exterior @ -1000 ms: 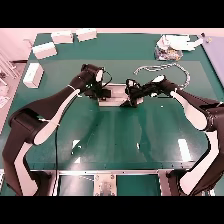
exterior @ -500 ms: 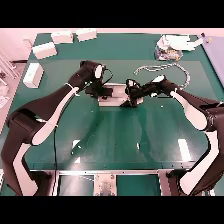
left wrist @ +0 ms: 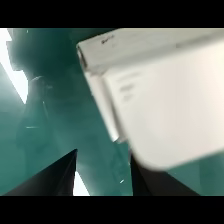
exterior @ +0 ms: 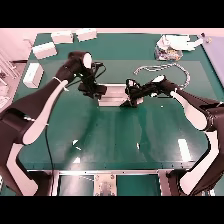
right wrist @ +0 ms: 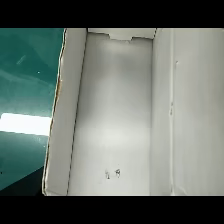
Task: Fold the box and place the chain.
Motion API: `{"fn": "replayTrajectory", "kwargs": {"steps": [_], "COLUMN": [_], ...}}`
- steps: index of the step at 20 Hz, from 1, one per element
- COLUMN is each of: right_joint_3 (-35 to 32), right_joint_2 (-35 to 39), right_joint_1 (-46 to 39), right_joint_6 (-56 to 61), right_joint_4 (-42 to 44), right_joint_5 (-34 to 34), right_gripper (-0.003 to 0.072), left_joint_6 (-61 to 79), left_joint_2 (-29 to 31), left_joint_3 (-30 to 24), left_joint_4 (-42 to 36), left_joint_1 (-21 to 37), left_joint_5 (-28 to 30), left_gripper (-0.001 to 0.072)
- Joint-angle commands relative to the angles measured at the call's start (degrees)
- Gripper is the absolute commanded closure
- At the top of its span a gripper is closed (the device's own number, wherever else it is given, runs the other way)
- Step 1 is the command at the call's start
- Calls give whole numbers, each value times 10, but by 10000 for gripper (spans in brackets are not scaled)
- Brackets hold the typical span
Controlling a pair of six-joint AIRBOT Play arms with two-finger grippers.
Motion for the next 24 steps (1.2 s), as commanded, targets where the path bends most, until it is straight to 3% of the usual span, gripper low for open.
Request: {"fn": "replayTrajectory", "kwargs": {"steps": [1, 3, 6, 8, 11, 14, 16, 18, 19, 20, 24], "right_joint_3": [0, 0, 0, 0, 0, 0, 0, 0, 0, 0, 0], "right_joint_2": [0, 0, 0, 0, 0, 0, 0, 0, 0, 0, 0], "right_joint_1": [0, 0, 0, 0, 0, 0, 0, 0, 0, 0, 0], "right_joint_6": [0, 0, 0, 0, 0, 0, 0, 0, 0, 0, 0], "right_joint_4": [0, 0, 0, 0, 0, 0, 0, 0, 0, 0, 0], "right_joint_5": [0, 0, 0, 0, 0, 0, 0, 0, 0, 0, 0], "right_gripper": [106, 106, 106, 106, 106, 106, 106, 106, 106, 106, 106], "left_joint_6": [70, 106, 129, 180, 441, 629, 657, 819, 878, 927, 1081], "left_joint_2": [33, 51, 67, 67, 67, 67, 67, 65, 61, 57, 43], "left_joint_3": [0, -4, -38, -80, -180, -258, -266, -266, -268, -268, -268], "left_joint_4": [12, 24, 12, -101, -325, -381, -387, -389, -409, -411, -426], "left_joint_1": [28, 43, 75, 115, 181, 212, 206, 204, 205, 205, 203], "left_joint_5": [-31, -32, 16, 74, 133, 127, 150, 157, 157, 156, 151], "left_gripper": [321, 321, 322, 322, 322, 322, 321, 320, 233, -11, -11]}}
